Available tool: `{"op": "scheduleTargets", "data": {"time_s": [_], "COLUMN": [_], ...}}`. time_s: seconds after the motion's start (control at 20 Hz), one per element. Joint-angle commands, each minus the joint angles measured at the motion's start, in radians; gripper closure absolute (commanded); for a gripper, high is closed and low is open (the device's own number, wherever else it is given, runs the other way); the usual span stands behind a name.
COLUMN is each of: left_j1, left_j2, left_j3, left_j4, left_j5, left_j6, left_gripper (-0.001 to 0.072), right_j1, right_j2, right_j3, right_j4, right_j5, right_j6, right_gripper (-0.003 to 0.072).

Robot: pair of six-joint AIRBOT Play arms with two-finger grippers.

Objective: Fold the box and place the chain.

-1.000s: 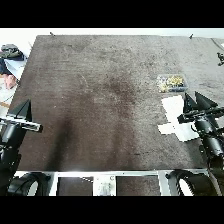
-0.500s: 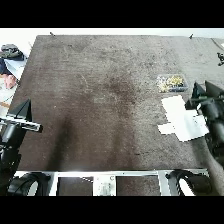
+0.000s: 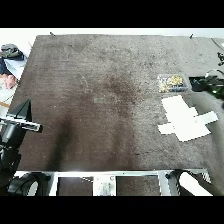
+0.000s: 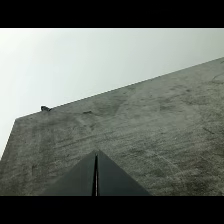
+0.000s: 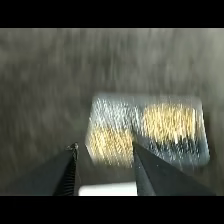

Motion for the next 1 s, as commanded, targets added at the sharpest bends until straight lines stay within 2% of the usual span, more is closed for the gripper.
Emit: {"op": "scheduleTargets", "data": {"time_s": [0.0, 0.2, 0.35, 0.65, 0.75, 0.8, 0.95], "left_j1": [0.000, 0.000, 0.000, 0.000, 0.000, 0.000, 0.000], "left_j2": [0.000, 0.000, 0.000, 0.000, 0.000, 0.000, 0.000], "left_j3": [0.000, 0.000, 0.000, 0.000, 0.000, 0.000, 0.000], "left_j4": [0.000, 0.000, 0.000, 0.000, 0.000, 0.000, 0.000], "left_j5": [0.000, 0.000, 0.001, 0.000, 0.000, 0.000, 0.000], "left_j6": [0.000, 0.000, 0.000, 0.000, 0.000, 0.000, 0.000], "left_gripper": [0.0696, 0.0696, 0.0696, 0.0696, 0.0696, 0.0696, 0.0696], "right_j1": [-0.213, -0.345, -0.376, -0.376, -0.378, -0.378, -0.378], "right_j2": [-0.173, -0.338, -0.478, -0.679, -0.720, -0.732, -0.784], "right_j3": [0.198, 0.389, 0.548, 0.807, 0.862, 0.868, 0.868], "right_j4": [-0.295, -0.391, -0.516, -0.755, -0.778, -0.778, -0.760], "right_j5": [0.330, 0.512, 0.638, 0.764, 0.779, 0.778, 0.793], "right_j6": [0.230, 0.307, 0.370, 0.370, 0.357, 0.343, 0.290], "right_gripper": [0.0274, 0.0274, 0.0275, 0.0275, 0.0276, 0.0301, 0.0301]}}
